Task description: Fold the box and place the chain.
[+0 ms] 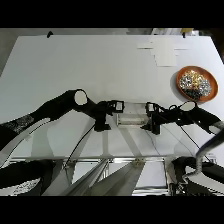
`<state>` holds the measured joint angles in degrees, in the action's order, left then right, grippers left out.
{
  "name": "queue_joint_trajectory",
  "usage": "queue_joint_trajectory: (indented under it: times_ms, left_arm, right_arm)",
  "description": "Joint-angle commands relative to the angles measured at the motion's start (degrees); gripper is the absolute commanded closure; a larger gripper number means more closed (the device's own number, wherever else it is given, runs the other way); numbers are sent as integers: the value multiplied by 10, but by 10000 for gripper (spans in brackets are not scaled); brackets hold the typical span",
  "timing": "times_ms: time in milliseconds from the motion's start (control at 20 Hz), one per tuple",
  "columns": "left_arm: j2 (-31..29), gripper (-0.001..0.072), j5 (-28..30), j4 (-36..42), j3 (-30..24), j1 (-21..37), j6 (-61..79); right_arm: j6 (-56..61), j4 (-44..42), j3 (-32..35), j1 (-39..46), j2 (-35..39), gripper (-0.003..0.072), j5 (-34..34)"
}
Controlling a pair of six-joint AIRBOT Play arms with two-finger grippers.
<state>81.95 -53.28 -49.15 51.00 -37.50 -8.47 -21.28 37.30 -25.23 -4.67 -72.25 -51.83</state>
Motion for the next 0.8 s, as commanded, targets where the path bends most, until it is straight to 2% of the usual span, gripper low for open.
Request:
queue_joint_trajectory:
  times_ms: [0, 150, 300, 500, 750]
  left_arm:
    - [0, 9, 40, 138, -44, 29, 220]
    - [2, 8, 68, 190, -63, 33, 288]
    - [20, 8, 68, 239, -66, 30, 295]
    - [50, 7, 67, 266, -66, 27, 295]
    - [59, 7, 75, 301, -66, 12, 295]
  right_arm:
    - [0, 0, 0, 0, 0, 256, 0]
    - [0, 0, 0, 0, 0, 256, 0]
    - [0, 0, 0, 0, 0, 256, 0]
    - [0, 0, 0, 0, 0, 256, 0]
    - [0, 0, 0, 0, 0, 256, 0]
